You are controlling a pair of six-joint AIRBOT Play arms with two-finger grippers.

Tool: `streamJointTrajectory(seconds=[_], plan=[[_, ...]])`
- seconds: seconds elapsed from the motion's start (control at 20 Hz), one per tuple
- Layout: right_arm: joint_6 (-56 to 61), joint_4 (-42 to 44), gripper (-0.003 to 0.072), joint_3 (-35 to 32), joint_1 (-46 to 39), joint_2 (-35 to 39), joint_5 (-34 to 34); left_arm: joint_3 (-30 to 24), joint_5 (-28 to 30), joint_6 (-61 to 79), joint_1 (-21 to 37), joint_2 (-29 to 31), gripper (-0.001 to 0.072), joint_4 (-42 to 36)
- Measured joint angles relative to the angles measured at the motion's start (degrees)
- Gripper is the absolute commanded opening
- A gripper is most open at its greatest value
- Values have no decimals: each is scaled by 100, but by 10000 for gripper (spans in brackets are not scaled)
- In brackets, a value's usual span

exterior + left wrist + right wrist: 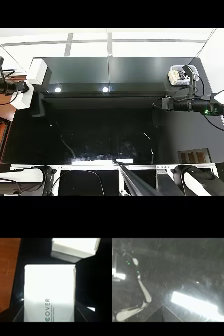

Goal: Fold the box and place the chain.

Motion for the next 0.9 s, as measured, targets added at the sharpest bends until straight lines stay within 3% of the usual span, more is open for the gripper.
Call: streamJointTrajectory(seconds=[0.3, 0.9], plan=[[68, 0, 13, 0, 0, 0, -149, 503, 33, 129, -267, -479, 275, -199], [85, -2, 13, 0, 0, 0, -223, 619, -181, 160, -391, -625, 276, -289]])
